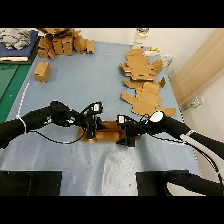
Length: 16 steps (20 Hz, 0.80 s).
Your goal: Fold the box.
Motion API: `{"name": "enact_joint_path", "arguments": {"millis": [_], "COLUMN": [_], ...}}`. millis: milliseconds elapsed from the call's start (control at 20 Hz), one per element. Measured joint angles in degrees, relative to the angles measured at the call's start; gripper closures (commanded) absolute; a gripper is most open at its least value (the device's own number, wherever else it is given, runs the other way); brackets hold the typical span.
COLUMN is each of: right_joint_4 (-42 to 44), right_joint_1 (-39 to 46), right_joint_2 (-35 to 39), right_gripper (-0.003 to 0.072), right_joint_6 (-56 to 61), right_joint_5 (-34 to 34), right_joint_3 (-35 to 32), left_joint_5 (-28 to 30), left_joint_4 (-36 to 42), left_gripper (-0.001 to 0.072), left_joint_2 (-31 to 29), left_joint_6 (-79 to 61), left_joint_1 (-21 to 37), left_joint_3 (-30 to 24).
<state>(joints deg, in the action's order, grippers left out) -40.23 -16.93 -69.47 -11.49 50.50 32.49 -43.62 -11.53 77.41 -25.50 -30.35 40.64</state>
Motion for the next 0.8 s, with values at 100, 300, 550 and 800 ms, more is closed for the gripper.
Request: {"name": "enact_joint_path", "arguments": {"millis": [100, 300, 550, 800], "right_joint_4": [0.0, -0.1, -0.7, -1.2], "right_joint_1": [0.0, -0.1, -0.1, -0.1], "right_joint_2": [0.0, 0.0, -0.1, -0.1], "right_gripper": [0.0092, 0.0094, 0.0094, 0.0094], "right_joint_6": [-0.3, -0.5, -0.6, -0.6], "right_joint_5": [-0.3, -0.4, -0.4, -0.4], "right_joint_3": [0.0, 0.0, 0.1, 0.1], "left_joint_5": [0.0, 0.0, 0.0, 0.0], "left_joint_4": [0.0, 0.0, 0.0, 0.0], "left_gripper": [0.0697, 0.0697, 0.0696, 0.0697], "left_joint_2": [0.0, 0.0, 0.0, 0.0], "left_joint_6": [0.0, 0.0, 0.0, 0.0], "left_joint_1": [0.0, 0.0, 0.0, 0.0], "left_joint_3": [0.0, 0.0, 0.0, 0.0]}}
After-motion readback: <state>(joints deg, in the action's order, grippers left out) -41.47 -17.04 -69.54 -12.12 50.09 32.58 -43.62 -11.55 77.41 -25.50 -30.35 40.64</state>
